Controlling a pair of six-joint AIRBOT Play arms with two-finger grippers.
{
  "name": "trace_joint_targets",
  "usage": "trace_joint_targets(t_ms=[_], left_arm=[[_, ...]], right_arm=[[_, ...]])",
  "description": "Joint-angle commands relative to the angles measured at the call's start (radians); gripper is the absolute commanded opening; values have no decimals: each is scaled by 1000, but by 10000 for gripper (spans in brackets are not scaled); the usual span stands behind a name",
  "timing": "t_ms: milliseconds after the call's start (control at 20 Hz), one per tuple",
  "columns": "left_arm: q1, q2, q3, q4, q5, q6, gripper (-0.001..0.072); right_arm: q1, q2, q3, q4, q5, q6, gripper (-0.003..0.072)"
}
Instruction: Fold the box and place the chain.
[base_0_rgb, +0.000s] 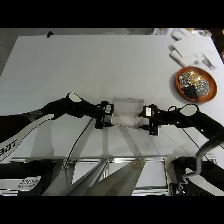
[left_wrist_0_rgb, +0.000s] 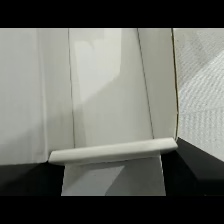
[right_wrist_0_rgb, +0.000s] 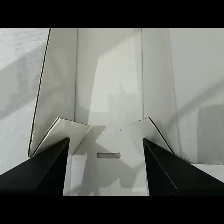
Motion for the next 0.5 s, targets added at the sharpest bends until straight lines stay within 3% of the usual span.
trace_joint_targets(t_ms=[0, 100, 150, 200, 250, 450], left_arm=[[0, 0, 1, -1, 1, 0, 195], [0, 0, 1, -1, 1, 0, 195], [0, 0, 1, -1, 1, 0, 195], [0, 0, 1, -1, 2, -1, 195], [0, 0, 1, -1, 1, 0, 195], [0, 0, 1, -1, 1, 0, 195]], right_arm=[[0, 0, -1, 1, 0, 2, 532], [0, 2, -1, -2, 0, 48, 500], [0, 12, -1, -13, 0, 92, 358], [0, 39, -1, -29, 2, 152, 128], [0, 76, -1, -59, 2, 212, 19], [0, 272, -1, -253, 3, 564, 18]])
